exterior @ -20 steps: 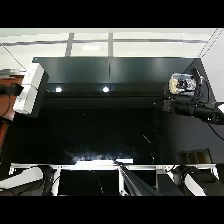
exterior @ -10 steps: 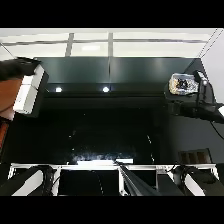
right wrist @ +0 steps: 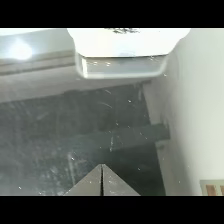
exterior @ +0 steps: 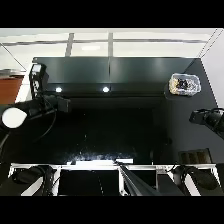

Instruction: Fold the box and place the chain.

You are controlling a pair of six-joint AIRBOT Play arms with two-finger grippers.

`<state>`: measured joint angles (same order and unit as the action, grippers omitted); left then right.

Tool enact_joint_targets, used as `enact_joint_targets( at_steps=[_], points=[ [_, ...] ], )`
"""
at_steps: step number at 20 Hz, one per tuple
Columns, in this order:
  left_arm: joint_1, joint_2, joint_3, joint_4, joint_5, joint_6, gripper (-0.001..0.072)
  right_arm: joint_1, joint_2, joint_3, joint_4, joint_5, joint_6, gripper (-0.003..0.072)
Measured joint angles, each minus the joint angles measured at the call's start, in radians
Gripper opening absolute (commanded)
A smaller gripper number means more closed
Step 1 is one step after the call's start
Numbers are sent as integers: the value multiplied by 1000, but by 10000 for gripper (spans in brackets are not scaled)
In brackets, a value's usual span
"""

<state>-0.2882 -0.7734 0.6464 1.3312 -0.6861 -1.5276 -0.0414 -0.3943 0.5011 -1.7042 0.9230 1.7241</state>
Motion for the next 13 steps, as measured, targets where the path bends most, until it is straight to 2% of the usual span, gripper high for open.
enact_joint_targets(
  at_steps=[4,13],
  points=[
    [19,50,-45,35,49,-51,33,0,19,-26,-27,-8,23,23],
    [40,80,-65,68,56,-73,33,0,24,-35,-39,-12,34,23]
  ],
)
